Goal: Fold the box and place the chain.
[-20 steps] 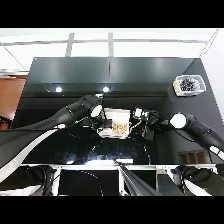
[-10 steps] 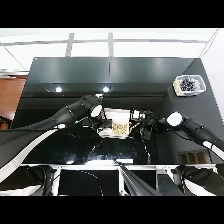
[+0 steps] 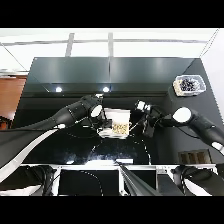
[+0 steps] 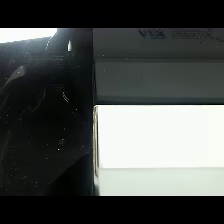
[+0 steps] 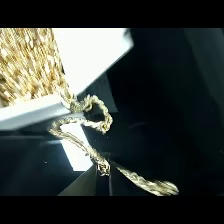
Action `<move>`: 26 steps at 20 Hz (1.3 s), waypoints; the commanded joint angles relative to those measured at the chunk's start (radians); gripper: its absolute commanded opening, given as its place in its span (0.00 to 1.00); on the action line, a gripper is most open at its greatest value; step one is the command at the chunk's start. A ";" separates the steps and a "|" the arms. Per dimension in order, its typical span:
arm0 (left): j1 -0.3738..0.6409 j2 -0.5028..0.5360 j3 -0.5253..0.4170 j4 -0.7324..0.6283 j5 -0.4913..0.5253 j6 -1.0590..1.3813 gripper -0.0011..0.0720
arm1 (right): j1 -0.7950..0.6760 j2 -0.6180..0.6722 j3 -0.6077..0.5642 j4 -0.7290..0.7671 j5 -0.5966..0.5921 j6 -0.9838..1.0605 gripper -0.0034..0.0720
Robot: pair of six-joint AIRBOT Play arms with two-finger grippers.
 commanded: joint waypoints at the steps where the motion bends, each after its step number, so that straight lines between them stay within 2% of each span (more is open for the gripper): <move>1: 0.000 0.000 0.000 0.000 0.000 0.000 0.05 | -0.030 0.128 0.120 -0.049 0.275 0.287 0.05; 3: 0.000 0.000 0.000 0.000 0.000 0.000 0.05 | -0.035 0.192 0.243 0.007 0.410 0.451 0.05; 5: 0.000 0.000 0.000 0.000 0.002 0.000 0.05 | -0.035 0.224 0.365 0.109 0.487 0.618 0.05; 8: 0.000 0.000 0.000 0.001 0.004 0.000 0.05 | -0.035 0.227 0.450 0.254 0.499 0.694 0.05; 10: 0.000 0.000 0.000 0.000 0.004 0.000 0.05 | -0.034 0.222 0.450 0.325 0.484 0.694 0.05; 13: 0.000 0.000 0.000 0.000 0.004 0.000 0.05 | -0.002 0.201 0.426 0.321 0.424 0.694 0.05; 18: 0.000 0.000 0.000 0.000 0.004 0.000 0.05 | 0.098 0.090 0.249 0.288 0.243 0.693 0.05; 19: 0.000 0.000 0.000 0.000 0.004 0.000 0.05 | 0.100 0.064 0.229 0.255 0.229 0.694 0.18; 20: 0.000 0.000 0.000 0.000 0.004 0.000 0.05 | 0.097 0.050 0.225 0.206 0.229 0.695 0.42; 21: 0.000 0.000 0.000 0.000 0.004 0.000 0.05 | 0.093 0.049 0.227 0.161 0.223 0.697 0.48; 26: 0.001 0.000 0.002 -0.029 0.010 -0.007 0.05 | -0.031 0.080 0.309 0.142 0.293 0.697 0.48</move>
